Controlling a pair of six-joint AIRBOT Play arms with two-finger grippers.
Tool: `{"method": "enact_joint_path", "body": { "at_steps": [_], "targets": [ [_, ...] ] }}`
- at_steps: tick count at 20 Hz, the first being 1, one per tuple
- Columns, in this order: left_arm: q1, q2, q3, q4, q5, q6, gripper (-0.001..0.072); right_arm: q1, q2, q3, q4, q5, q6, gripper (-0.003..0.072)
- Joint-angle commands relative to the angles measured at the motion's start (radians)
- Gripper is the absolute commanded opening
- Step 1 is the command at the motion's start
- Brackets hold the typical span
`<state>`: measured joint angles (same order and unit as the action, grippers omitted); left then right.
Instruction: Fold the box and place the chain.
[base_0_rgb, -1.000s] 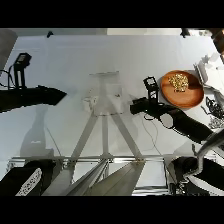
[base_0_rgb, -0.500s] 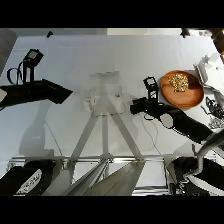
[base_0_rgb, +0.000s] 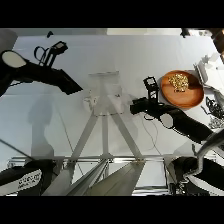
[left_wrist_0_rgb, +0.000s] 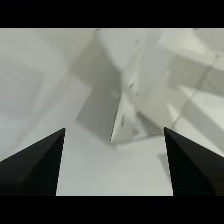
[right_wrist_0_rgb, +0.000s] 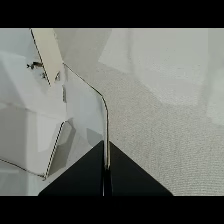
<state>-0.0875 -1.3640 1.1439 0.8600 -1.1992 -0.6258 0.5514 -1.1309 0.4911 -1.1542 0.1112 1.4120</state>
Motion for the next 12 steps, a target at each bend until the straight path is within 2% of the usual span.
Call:
{"method": "enact_joint_path", "body": {
  "at_steps": [1,4,8,12],
  "targets": [
    [-0.001,-0.124,0.053,-0.151,-0.047,0.162,0.0707,0.001,0.0,-0.001,0.0,0.0,0.0,0.0008],
    [-0.007,-0.174,0.053,-0.213,-0.037,0.276,0.0706,0.001,0.0,-0.001,0.0,0.0,0.0,0.0008],
    [-0.047,-0.217,0.054,-0.217,0.005,0.314,0.0705,0.001,0.0,-0.001,0.0,0.0,0.0,0.0008],
    [-0.091,-0.274,0.054,-0.216,0.126,0.315,0.0704,0.001,0.0,-0.001,0.0,0.0,0.0,0.0008]
  ]
}}
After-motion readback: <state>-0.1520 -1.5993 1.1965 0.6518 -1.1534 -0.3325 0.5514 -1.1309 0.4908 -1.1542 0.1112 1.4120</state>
